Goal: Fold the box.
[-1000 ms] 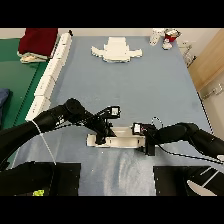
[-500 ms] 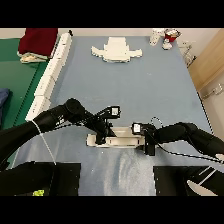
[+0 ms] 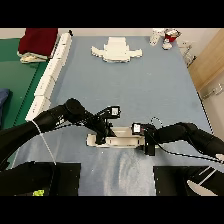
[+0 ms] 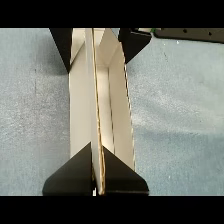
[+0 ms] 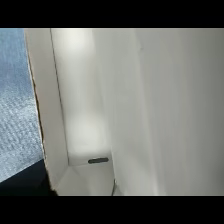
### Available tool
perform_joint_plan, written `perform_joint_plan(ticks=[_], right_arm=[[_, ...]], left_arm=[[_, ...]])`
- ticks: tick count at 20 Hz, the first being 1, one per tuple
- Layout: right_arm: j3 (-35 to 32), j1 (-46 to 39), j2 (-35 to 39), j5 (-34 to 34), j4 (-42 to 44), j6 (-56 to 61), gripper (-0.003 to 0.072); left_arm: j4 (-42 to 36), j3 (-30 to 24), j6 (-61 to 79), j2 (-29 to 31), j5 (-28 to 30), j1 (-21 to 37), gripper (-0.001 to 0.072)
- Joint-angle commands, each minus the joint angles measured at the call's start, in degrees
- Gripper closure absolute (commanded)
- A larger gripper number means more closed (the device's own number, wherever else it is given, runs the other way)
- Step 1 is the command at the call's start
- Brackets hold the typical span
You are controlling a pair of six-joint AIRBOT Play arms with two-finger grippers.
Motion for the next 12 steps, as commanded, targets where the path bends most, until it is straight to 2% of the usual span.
perform_joint_plan(ticks=[1,9,12], right_arm=[[0.02,0.07,-0.02,0.09,-0.04,0.02,0.0172],[0.02,0.04,-0.02,0.07,-0.04,0.02,0.0173],[0.02,0.04,-0.02,0.07,-0.07,0.02,0.0173]], left_arm=[[0.02,0.00,0.00,0.04,0.00,0.00,0.0697],[0.02,0.00,0.00,0.04,0.00,0.00,0.0697],[-1.25,0.00,0.46,0.04,2.51,0.00,0.0698]])
